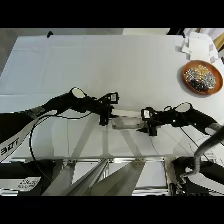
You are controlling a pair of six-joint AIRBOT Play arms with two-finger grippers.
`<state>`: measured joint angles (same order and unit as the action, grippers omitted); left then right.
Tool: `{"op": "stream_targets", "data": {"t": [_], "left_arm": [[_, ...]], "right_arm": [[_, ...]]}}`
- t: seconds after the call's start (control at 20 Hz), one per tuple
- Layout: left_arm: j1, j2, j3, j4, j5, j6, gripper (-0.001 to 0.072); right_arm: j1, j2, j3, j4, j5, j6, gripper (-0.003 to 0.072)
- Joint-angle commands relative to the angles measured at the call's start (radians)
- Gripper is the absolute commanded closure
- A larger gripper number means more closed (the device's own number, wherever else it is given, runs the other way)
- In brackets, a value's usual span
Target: Fold the box and place the chain.
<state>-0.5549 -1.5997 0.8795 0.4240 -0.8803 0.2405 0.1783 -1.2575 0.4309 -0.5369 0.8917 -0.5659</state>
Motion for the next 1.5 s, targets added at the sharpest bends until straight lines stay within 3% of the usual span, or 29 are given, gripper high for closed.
{"op": "stream_targets", "data": {"t": [0.0,0.15,1.45], "left_arm": [[0.0,-0.001,0.0,-0.001,0.001,-0.001,0.0702],[0.0,-0.001,0.0,-0.001,0.001,-0.001,0.0702],[0.0,0.0,0.0,-0.008,0.005,-0.001,0.0702]], "right_arm": [[0.002,-0.003,0.001,-0.004,-0.003,0.0,0.0287],[0.002,-0.003,0.001,-0.004,-0.001,0.0,0.0375],[0.002,-0.001,0.001,-0.008,0.009,0.0,0.0368]]}}
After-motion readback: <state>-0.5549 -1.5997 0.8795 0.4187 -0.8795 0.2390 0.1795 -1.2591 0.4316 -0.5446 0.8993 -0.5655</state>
